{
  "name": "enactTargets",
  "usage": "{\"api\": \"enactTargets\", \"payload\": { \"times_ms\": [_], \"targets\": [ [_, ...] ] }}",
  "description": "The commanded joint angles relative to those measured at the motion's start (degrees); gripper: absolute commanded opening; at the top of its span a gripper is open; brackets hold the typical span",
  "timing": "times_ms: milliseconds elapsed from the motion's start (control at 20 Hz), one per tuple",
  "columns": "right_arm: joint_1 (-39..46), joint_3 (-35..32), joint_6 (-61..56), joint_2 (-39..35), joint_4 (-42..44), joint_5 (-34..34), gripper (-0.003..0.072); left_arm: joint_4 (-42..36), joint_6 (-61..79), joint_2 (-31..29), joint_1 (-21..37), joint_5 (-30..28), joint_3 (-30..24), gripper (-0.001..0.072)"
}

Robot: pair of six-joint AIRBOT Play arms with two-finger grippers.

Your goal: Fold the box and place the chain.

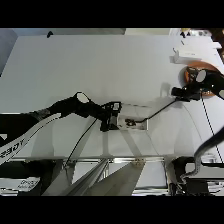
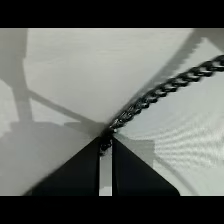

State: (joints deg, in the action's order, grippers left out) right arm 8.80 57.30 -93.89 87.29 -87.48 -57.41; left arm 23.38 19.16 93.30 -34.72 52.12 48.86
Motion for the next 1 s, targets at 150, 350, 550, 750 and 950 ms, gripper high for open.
{"api": "enactTargets", "payload": {
  "times_ms": [150,350,550,750,950],
  "targets": [
    [0.0,0.0,4.0,-6.1,0.5,-2.0,0.0019,0.0,0.0,0.0,0.0,0.1,0.0,0.0172],
    [0.0,0.0,7.8,-16.9,1.6,-6.4,0.002,0.0,0.0,0.0,0.0,0.2,0.0,0.0172],
    [-0.4,-0.1,11.6,-27.0,10.5,-12.5,0.002,0.0,0.0,0.0,0.0,0.4,0.0,0.0172],
    [-7.4,-0.1,11.9,-34.6,14.7,-16.7,0.002,0.0,0.0,0.0,0.0,0.4,0.0,0.0172],
    [-20.6,-0.1,9.3,-38.6,14.7,-17.4,0.002,0.0,0.0,0.0,0.0,0.4,0.0,0.0172]
  ]
}}
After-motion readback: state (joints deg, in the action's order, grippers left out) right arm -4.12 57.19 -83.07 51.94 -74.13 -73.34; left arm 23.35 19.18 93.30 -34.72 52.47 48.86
